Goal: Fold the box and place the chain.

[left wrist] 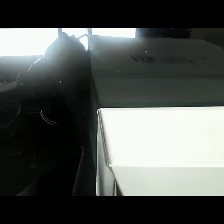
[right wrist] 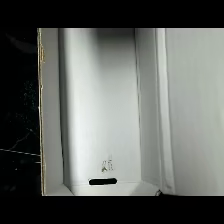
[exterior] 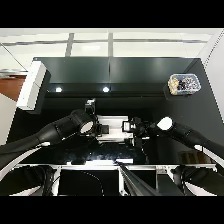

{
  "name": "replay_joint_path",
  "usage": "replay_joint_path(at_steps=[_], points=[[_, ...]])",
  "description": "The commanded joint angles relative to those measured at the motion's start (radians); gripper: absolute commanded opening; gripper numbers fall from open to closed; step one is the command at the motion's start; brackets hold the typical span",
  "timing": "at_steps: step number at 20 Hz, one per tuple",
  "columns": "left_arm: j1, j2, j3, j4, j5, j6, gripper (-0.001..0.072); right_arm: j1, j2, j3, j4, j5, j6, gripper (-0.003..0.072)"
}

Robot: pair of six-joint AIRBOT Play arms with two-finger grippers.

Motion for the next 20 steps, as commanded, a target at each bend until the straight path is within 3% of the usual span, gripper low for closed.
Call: replay_joint_path(at_steps=[1, 12, 13, 20], points=[[-0.001, -0.006, 0.005, -0.009, 0.018, -0.001, 0.0236, 0.001, 0.0, 0.0, 0.0, 0.001, 0.0, 0.048], [-0.005, -0.024, 0.005, -0.021, 0.031, -0.001, 0.0216, 0.001, 0.0, 0.0, 0.0, 0.001, 0.0, 0.0479], [-0.005, -0.025, 0.005, -0.021, 0.031, -0.001, 0.0158, 0.001, 0.0, 0.0, 0.0, 0.001, 0.0, 0.048], [-0.013, -0.037, 0.005, -0.019, 0.036, -0.001, 0.0156, 0.001, 0.0, 0.0, 0.0, 0.001, 0.0, 0.048]])
